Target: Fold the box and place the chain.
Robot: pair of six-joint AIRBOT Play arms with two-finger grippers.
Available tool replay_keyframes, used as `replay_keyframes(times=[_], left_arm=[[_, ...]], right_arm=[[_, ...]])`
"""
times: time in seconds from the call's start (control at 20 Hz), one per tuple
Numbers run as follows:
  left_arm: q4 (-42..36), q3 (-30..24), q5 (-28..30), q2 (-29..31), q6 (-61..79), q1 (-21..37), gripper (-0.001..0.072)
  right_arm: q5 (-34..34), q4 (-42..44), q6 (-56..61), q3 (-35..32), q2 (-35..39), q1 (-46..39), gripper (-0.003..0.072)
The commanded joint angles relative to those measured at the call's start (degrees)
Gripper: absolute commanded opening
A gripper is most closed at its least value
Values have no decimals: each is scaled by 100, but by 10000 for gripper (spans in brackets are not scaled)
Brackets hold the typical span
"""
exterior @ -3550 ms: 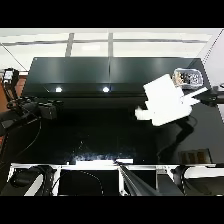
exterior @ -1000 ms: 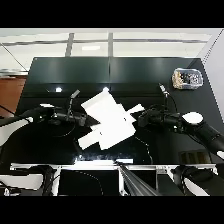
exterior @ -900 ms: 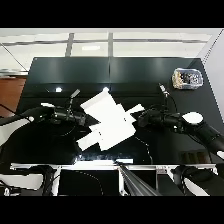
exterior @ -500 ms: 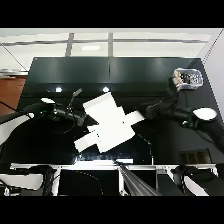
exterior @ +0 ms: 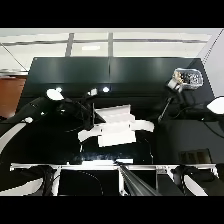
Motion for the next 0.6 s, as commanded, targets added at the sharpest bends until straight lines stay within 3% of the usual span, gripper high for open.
replay_keyframes(times=[0.0,0.2,0.55], left_arm=[[330,0,645,15,341,-448,31],[334,0,584,-398,330,-483,31],[977,-2,632,-496,332,-483,30]], right_arm=[[-66,-697,-321,-413,9,739,674],[-785,-942,-413,-964,9,1445,674],[-966,-916,-1349,-1314,4,2013,673]])
